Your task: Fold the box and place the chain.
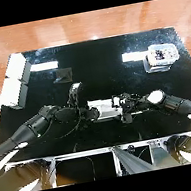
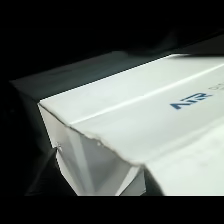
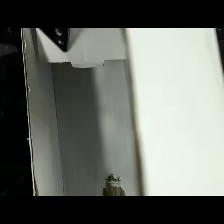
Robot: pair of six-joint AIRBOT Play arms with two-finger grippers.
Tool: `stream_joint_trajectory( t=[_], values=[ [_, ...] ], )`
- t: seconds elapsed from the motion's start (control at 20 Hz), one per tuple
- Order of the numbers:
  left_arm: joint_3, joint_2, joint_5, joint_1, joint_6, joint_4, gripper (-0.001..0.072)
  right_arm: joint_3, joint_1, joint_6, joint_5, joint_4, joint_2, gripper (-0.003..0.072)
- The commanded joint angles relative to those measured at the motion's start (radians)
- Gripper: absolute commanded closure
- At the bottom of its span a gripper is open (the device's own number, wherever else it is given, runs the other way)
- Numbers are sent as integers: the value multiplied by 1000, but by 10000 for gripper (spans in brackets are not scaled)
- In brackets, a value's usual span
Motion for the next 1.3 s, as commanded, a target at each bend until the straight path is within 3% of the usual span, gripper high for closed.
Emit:
stream_joint_trajectory(
  t=[0.0, 0.3, 0.35, 0.4, 0.95, 1.25],
  values=[
    [0, -16, -22, -10, -2, 2, 92, 0, 1, 0, 0, 0, 0, 93],
    [0, -16, -25, -9, -2, 2, 92, 0, 1, 0, 0, 0, 0, 105],
    [0, -16, -26, -9, -3, 1, 92, 0, 1, 0, 0, 0, 0, 187],
    [1, -16, -26, -9, -3, 1, 92, 0, 1, 0, 0, 0, 0, 199],
    [21, -16, -26, -8, -57, 29, 97, 0, 1, 0, 0, 0, 0, 199],
    [78, -20, 51, -9, -274, 203, 146, 0, 1, 0, 0, 0, 0, 198]
  ],
)
